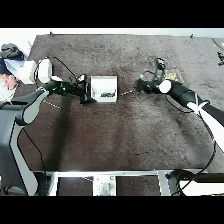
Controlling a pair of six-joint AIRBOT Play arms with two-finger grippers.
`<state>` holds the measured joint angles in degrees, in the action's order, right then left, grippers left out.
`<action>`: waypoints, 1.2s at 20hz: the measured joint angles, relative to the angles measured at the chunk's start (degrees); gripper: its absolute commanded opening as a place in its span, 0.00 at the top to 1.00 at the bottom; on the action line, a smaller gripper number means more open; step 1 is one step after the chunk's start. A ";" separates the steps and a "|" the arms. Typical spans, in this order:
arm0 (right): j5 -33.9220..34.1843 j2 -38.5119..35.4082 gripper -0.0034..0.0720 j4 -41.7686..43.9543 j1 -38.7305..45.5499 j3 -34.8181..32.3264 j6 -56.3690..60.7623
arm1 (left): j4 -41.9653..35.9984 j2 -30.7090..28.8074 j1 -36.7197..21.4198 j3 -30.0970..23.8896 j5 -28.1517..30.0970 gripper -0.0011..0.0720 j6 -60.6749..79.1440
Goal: Fold the box and place the chain.
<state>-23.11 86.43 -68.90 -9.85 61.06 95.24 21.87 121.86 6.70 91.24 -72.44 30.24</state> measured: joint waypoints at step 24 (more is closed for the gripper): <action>7.69 2.69 0.94 13.29 -0.26 5.27 -2.12 | -0.02 0.00 -0.02 0.00 -0.02 0.23 0.00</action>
<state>-15.42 89.12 -55.61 -10.11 66.32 93.12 21.85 121.86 6.68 91.24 -72.47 30.24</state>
